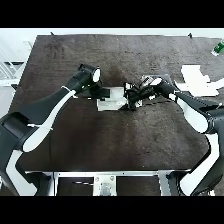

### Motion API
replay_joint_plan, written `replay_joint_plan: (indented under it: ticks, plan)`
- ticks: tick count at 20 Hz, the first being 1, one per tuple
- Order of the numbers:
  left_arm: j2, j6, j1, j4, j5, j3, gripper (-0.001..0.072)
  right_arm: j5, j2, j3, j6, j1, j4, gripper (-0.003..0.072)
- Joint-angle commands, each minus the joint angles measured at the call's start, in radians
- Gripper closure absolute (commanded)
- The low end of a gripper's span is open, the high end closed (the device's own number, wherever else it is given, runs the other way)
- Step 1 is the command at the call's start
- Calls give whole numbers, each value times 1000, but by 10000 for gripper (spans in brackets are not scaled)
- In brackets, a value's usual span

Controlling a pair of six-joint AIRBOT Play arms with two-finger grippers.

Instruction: Fold the box and place the chain.

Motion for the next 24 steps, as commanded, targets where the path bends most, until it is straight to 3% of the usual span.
replay_joint_plan:
  ticks: [1,5,6,9,16,22,23,24]
  plan:
    - [19,23,0,9,-72,23,334,1,0,0,1,1,1,113]
    - [83,61,0,37,-103,17,332,0,0,0,1,1,1,113]
    - [104,70,0,47,-98,17,276,1,0,0,1,1,1,113]
    - [168,117,0,63,-88,12,276,0,0,0,1,0,1,113]
    - [359,269,35,121,74,-145,277,1,0,0,1,0,1,113]
    - [444,619,143,-85,294,-316,268,0,0,0,1,0,1,113]
    - [445,724,172,-169,329,-348,150,0,0,0,1,0,2,113]
    - [445,835,205,-269,351,-373,135,1,0,0,1,0,2,113]
